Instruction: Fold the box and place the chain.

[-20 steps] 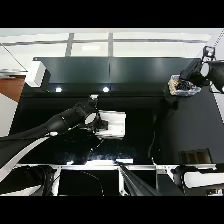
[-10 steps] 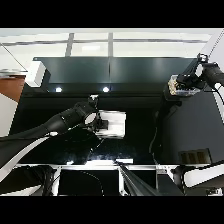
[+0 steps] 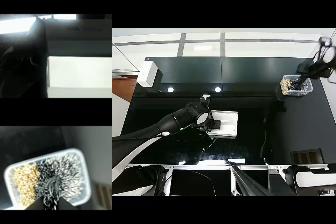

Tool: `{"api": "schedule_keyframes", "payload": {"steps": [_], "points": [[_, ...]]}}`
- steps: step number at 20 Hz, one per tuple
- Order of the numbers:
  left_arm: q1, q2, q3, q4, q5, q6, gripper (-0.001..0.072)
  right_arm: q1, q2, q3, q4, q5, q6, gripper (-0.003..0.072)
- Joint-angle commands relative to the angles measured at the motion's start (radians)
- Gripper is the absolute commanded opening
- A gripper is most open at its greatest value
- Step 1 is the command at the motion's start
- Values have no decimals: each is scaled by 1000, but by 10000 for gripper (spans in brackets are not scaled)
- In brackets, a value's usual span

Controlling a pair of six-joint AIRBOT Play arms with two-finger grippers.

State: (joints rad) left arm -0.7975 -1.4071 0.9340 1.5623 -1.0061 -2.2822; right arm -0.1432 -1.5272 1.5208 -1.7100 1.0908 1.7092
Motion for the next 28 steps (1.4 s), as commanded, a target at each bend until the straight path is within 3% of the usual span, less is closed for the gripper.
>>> {"api": "schedule_keyframes", "payload": {"steps": [1, 5, 12, 21, 28], "points": [[1, 0, 0, 0, 7, 0, 30, 0, 124, 83, 40, 130, -109, 26], [0, 0, 0, -4, 11, 0, 30, 0, 255, 187, 238, 198, -160, 27], [1, -1, 0, -3, 31, 0, 30, 12, 427, 193, 586, 420, -267, 28], [1, -1, 0, -4, 30, 1, 30, 228, 480, 193, 767, 530, -301, 28], [1, -1, 0, -3, 30, 1, 30, 450, 479, 193, 778, 604, -288, 28]]}}
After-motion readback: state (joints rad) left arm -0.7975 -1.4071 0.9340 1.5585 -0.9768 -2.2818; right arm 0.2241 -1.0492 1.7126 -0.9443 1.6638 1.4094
